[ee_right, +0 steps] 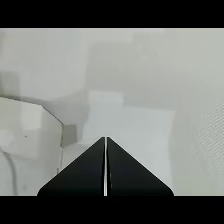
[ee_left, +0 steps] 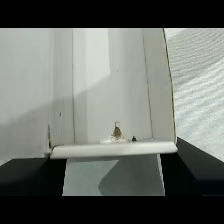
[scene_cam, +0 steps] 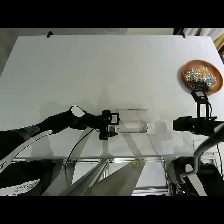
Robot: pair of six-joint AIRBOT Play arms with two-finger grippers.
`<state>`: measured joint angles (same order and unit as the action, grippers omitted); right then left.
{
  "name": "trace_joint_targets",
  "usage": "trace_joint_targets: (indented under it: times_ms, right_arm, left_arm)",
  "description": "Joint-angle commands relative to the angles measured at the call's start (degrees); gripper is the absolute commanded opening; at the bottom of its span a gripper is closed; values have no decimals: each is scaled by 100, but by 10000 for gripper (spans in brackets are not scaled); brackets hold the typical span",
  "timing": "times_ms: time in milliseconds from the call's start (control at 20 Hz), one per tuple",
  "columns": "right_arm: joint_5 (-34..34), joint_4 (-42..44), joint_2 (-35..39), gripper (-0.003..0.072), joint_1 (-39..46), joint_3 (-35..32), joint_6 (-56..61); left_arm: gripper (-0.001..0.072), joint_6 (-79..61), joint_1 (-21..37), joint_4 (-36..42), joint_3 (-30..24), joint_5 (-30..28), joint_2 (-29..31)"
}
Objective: Fold the box and place the chain.
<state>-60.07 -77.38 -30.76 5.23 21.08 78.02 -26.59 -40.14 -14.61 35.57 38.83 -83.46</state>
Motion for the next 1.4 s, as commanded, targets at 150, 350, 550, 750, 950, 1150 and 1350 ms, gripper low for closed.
trace_joint_targets:
  times_ms: [150,350,550,750,950,1150,1350]
  right_arm:
    - [-20,1593,-1478,15,125,-2,-911]
    - [-20,1947,-2205,17,127,-2,-1106]
    - [-66,2387,-2234,17,125,-2,-1401]
    - [-223,2787,-2234,18,114,-2,-1563]
    - [-129,2850,-2234,18,-363,-2,-1556]
    - [22,2881,-2232,23,-608,0,-1550]
    - [24,2876,-2186,184,-608,28,-1530]
  left_arm:
    - [255,0,4,0,-2,2,4]
    - [255,0,4,0,-2,0,4]
    - [255,0,4,0,-2,0,4]
    - [255,0,4,0,-2,2,4]
    - [255,0,4,0,-2,0,4]
    - [255,0,4,0,-2,0,4]
    - [255,2,4,0,-2,0,4]
